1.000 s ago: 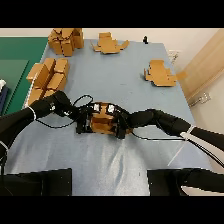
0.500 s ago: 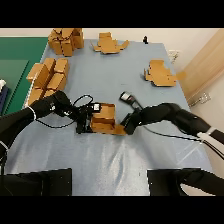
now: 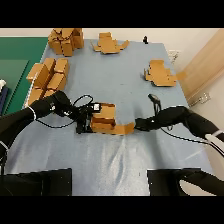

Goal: Fold the box.

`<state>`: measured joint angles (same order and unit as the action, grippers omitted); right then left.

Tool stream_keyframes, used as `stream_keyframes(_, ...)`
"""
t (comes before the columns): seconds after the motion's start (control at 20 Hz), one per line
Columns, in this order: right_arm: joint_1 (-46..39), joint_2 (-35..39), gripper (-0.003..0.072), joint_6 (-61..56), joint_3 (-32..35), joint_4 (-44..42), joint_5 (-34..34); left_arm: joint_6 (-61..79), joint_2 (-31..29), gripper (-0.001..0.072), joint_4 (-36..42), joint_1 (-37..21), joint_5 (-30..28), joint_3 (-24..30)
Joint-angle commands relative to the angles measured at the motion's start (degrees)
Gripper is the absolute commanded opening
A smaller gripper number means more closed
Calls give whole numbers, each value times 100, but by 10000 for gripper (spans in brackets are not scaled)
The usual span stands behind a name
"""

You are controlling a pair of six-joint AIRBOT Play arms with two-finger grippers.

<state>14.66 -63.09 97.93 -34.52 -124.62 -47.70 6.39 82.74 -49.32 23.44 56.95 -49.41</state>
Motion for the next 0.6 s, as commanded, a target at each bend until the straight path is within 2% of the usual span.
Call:
stream_keyframes(0.0, 323, -748, 7, 420, 92, -1237, 229, 0, 4, 20, -2, 2, 0, 2)
stream_keyframes(0.2, 859, -966, 6, 785, -382, -1875, 385, 0, 4, 20, -2, 2, 2, 2)
stream_keyframes(0.55, 898, -243, 8, 730, -553, -1987, 55, 0, 4, 21, 0, 4, 15, 2)
